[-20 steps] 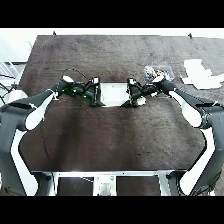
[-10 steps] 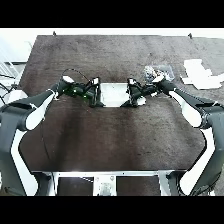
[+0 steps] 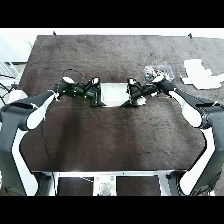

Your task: Fold the box and place the chain.

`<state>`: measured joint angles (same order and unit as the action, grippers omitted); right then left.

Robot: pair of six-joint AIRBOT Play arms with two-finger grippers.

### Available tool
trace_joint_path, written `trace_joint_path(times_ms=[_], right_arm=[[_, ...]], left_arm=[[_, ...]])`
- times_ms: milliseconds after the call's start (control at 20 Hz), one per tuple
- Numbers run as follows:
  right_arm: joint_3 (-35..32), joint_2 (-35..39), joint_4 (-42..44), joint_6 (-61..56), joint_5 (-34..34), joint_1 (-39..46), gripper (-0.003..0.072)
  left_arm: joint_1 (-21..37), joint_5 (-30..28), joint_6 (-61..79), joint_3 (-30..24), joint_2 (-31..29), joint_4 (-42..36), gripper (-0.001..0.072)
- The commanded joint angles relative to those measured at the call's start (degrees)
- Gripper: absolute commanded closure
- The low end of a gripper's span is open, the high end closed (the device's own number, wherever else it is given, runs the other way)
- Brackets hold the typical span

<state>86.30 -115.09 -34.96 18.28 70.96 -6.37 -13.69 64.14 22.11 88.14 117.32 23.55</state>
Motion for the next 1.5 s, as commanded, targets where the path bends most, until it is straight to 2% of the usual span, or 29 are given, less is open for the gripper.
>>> trace_joint_path(times_ms=[0,300,550,1350,1400,1450], right_arm=[[0.02,0.02,0.02,0.0,0.07,-0.02,0.01],[0.02,0.02,0.02,0.0,0.07,-0.02,0.0099],[0.02,0.02,0.02,0.0,0.07,-0.02,0.0099],[0.02,0.02,0.02,0.0,0.07,-0.02,0.0099],[0.02,0.02,0.02,0.0,0.07,-0.02,0.0099],[0.02,0.02,0.02,-0.02,0.04,-0.02,0.0099]], left_arm=[[-0.02,-0.35,0.31,0.07,0.09,-0.33,-0.0008],[-0.02,-2.03,0.79,0.04,0.46,0.57,-0.0008],[-0.02,-0.24,1.81,0.42,0.66,-1.2,-0.0008],[-0.09,-1.33,2.4,0.42,0.96,1.29,0.0002],[-0.09,-1.18,2.38,0.42,0.96,1.27,0.0081],[-0.09,-0.63,2.4,0.42,0.96,1.27,0.0288]])
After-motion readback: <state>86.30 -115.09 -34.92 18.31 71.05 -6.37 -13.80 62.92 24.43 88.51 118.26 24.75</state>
